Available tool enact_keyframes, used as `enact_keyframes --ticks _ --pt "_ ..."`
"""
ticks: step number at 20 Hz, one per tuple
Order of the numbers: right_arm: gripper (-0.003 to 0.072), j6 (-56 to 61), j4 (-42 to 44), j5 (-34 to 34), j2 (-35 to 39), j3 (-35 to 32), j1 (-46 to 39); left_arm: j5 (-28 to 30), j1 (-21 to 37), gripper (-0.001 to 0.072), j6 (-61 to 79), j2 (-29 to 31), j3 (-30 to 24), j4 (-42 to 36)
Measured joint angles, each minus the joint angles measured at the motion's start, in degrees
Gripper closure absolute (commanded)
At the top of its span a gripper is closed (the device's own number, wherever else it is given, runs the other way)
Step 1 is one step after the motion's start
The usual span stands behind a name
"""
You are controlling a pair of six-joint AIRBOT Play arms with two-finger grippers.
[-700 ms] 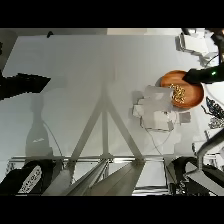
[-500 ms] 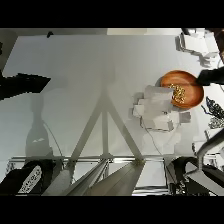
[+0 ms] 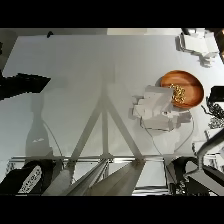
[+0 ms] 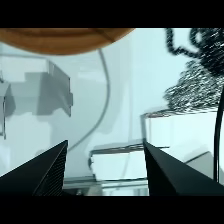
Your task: Fold the box and place the chain.
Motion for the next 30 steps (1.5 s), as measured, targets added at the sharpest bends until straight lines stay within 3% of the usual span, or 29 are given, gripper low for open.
enact_keyframes --ticks 6,7,26,30 --pt "0.0194 -3.2 6.3 -5.9 0.0 -10.0 -1.7 0.0 0.0 0.0309 0.0 0.0 0.0 0.0" --pt "0.0239 -3.2 6.9 -7.5 -0.1 -11.0 -1.7 0.0 0.0 0.0309 0.0 0.0 0.0 0.0" --pt "0.0297 -0.7 11.2 -19.2 -7.1 -20.3 -1.9 0.0 0.0 0.0309 0.0 0.0 0.0 0.0" --pt "0.0396 0.4 13.4 -21.9 -8.3 -20.9 -1.9 0.0 0.0 0.0309 0.0 0.0 0.0 0.0"
